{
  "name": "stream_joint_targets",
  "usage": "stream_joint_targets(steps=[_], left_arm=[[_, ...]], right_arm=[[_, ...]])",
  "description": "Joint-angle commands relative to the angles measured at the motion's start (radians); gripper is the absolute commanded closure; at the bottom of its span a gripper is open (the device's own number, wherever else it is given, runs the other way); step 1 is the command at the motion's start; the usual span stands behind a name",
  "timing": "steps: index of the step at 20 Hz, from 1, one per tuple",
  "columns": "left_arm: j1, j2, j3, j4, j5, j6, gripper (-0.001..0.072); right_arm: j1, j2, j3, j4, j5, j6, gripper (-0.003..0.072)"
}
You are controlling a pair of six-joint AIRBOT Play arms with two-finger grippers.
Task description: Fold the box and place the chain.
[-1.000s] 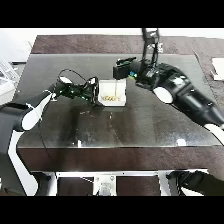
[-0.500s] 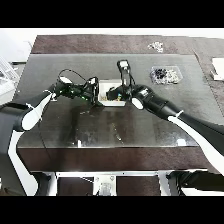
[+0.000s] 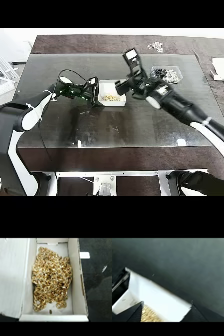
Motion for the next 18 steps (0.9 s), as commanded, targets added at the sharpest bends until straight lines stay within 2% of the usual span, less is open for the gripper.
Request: stream_joint_targets(steps=[1,2,3,4,5,7,10,15,18], left_arm=[[0.0,0.001,0.001,0.0,0.0,0.0,0.0223],[0.0,0.001,0.001,0.0,0.001,0.0,0.0223],[0.0,0.001,0.001,0.0,0.0,0.0,0.0223],[0.0,0.001,0.001,0.0,0.0,0.0,0.0223],[0.0,0.001,0.001,0.0,0.0,0.0,0.0223],[0.0,0.001,0.001,0.0,0.0,0.0,0.0223],[0.0,0.001,0.001,0.0,0.0,0.0,0.0222],[0.0,0.001,0.001,0.0,0.0,0.0,0.0223],[0.0,0.001,0.001,0.0,0.001,0.0,0.0222]], right_arm=[[-0.061,0.097,0.003,-0.064,-0.108,-0.197,0.0032],[-0.088,0.099,0.003,-0.064,-0.149,-0.228,0.0264],[-0.12,0.095,0.002,-0.062,-0.183,-0.226,0.0592],[-0.151,0.091,0.002,-0.05,-0.207,-0.226,0.0617],[-0.184,0.087,0.002,-0.039,-0.208,-0.226,0.0674],[-0.234,0.07,0.002,-0.037,-0.217,-0.251,0.0675],[-0.277,0.028,0.004,-0.037,-0.307,-0.294,0.0675],[-0.318,-0.114,0.037,-0.036,-0.348,-0.295,0.0673],[-0.324,-0.185,0.041,0.006,-0.409,-0.189,0.0673]])
